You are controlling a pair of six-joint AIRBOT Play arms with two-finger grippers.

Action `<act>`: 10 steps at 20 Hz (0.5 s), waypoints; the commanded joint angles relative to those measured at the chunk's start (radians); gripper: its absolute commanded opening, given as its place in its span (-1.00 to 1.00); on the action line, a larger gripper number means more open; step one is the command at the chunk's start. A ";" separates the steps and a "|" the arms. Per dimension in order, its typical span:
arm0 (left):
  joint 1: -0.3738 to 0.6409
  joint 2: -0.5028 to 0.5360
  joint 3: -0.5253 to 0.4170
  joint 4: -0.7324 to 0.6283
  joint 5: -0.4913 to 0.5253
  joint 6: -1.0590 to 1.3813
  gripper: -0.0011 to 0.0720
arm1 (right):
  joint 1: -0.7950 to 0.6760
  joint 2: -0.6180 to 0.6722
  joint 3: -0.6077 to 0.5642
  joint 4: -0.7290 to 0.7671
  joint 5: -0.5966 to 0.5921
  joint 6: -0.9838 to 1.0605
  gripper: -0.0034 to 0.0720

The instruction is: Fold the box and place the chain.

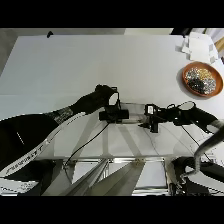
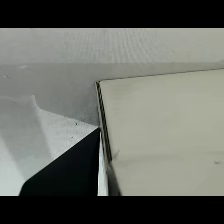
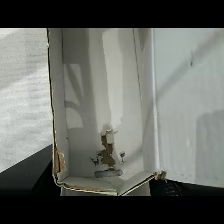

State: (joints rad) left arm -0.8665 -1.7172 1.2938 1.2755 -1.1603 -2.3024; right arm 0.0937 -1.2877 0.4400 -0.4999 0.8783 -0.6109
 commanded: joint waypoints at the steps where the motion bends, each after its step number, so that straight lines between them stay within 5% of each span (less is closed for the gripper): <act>1: -0.002 -0.001 0.001 0.004 0.004 -0.003 -0.56 | 0.001 0.000 0.000 0.000 0.000 0.000 0.20; 10: -0.002 -0.001 0.001 0.020 0.004 -0.014 -0.95 | 0.001 0.000 0.000 0.000 0.000 0.000 0.20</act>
State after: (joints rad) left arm -0.8677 -1.7176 1.2938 1.2926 -1.1625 -2.3157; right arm 0.0933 -1.2877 0.4400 -0.4984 0.8806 -0.6090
